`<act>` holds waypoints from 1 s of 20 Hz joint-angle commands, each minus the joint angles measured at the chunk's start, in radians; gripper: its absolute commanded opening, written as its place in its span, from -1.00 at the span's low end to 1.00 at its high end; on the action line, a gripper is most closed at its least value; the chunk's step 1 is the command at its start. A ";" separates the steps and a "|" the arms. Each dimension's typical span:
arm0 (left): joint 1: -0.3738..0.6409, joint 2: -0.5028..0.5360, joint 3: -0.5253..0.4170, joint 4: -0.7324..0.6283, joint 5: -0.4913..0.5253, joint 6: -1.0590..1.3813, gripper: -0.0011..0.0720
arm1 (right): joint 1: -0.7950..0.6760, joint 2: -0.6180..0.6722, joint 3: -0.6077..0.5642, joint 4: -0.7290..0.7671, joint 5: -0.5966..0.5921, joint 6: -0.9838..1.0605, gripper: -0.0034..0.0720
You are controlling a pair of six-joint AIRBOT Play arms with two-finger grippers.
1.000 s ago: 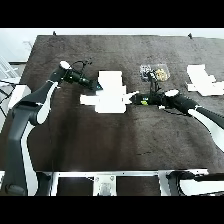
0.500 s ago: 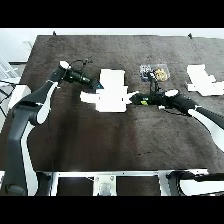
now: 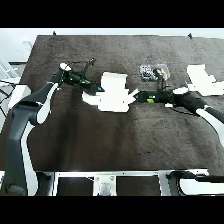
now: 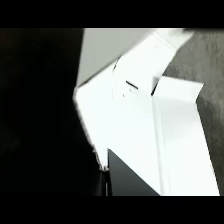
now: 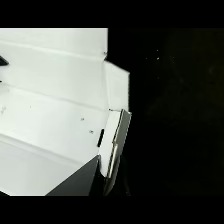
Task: Fold the box and place the chain.
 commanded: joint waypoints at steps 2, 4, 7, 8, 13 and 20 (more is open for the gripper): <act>0.008 0.005 -0.059 -0.106 -0.023 0.338 -0.93 | -0.133 0.049 0.000 0.002 0.049 -0.012 -0.47; 0.034 0.006 -0.075 -0.206 -0.031 0.426 -0.93 | -0.153 0.049 -0.004 0.002 0.048 -0.013 -0.47; 0.049 0.016 -0.075 -0.212 -0.040 0.482 -0.93 | -0.151 0.049 -0.011 0.002 0.042 -0.021 -0.47; 0.046 0.019 -0.075 -0.212 -0.048 0.495 -0.93 | -0.150 0.048 -0.011 0.004 0.032 -0.024 -0.48; 0.019 0.048 -0.145 -0.161 0.037 0.568 -0.93 | -0.151 0.048 -0.012 0.005 0.017 -0.032 -0.48; 0.005 0.138 -0.357 -0.246 0.208 0.803 -0.93 | -0.151 0.047 -0.025 0.005 0.016 -0.046 -0.48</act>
